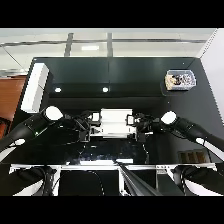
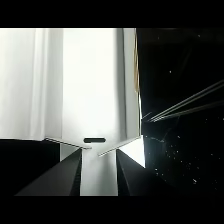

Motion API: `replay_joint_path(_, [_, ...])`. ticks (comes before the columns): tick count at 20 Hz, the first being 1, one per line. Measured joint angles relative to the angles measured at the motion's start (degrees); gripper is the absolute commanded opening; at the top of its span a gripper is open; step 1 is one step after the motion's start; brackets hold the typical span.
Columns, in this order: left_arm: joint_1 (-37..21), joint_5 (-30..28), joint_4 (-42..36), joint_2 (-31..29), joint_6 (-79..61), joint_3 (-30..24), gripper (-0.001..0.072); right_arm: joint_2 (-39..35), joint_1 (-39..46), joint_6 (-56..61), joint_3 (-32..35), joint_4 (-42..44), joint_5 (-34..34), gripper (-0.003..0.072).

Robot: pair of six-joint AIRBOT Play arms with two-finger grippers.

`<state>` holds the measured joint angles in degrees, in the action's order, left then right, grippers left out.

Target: Fold the box and place the chain.

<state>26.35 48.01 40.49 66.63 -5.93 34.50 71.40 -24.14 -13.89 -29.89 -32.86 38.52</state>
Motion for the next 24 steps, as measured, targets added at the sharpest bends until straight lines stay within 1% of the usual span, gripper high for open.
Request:
replay_joint_path(5, [0.2, -2.5, -4.0, 0.4, -0.1, 0.0, 0.0263, 0.0, 0.0, 0.0, 0.0, 0.0, 0.0, 0.0045])
replay_joint_path(9, [2.0, -4.3, -9.8, 3.5, -0.1, 0.0, 0.0264, 0.0, 0.0, 0.0, 0.0, 0.0, 0.0, 0.0045])
replay_joint_path(13, [4.4, -5.4, -12.5, 6.3, -0.1, 0.0, 0.0263, 0.0, 0.0, 0.0, 0.0, 0.0, 0.0, 0.0044])
replay_joint_path(14, [4.7, -5.5, -12.8, 6.6, -0.1, 0.0, 0.0216, 0.0, 0.0, -0.1, 0.0, 0.0, 0.0, 0.0045])
replay_joint_path(15, [4.9, -5.6, -13.1, 6.9, 0.0, 0.0, 0.0088, 0.0, 0.0, -0.1, 0.0, 0.0, 0.0, 0.0044])
replay_joint_path(16, [5.0, -5.6, -13.1, 7.1, 0.0, 0.0, 0.0089, 0.0, 0.0, -0.1, 0.0, 0.0, 0.0, 0.0045])
replay_joint_path(17, [5.1, -5.6, -13.1, 7.2, 0.0, 0.0, 0.0154, 0.0, 0.0, -0.1, 0.0, -0.1, 0.0, 0.0045])
replay_joint_path(18, [5.1, -5.6, -13.2, 7.3, 0.0, 0.0, 0.0417, 0.0, 0.0, 0.0, 0.0, 0.0, 0.0, 0.0045])
replay_joint_path(19, [5.2, -5.4, -13.2, 7.3, 0.0, 0.0, 0.0455, 0.0, 0.0, 0.0, 0.0, 0.0, 0.0, 0.0044])
replay_joint_path(20, [5.2, -5.2, -13.5, 7.4, -0.1, 0.1, 0.0158, 0.0, 0.0, 0.0, 0.0, 0.0, 0.0, 0.0045])
replay_joint_path(21, [5.2, -5.7, -13.3, 7.5, 0.3, 0.1, 0.0128, 0.0, 0.0, 0.0, 0.0, 0.0, 0.0, 0.0045])
replay_joint_path(22, [5.2, -5.7, -11.7, 7.4, 0.1, 0.1, 0.0138, 0.0, 0.0, 0.0, 0.0, 0.0, 0.0, 0.0044])
replay_joint_path(24, [5.1, -5.3, -10.0, 6.7, 2.2, 0.7, 0.0021, 0.0, 0.0, 0.0, 0.0, 0.0, 0.0, 0.0045])
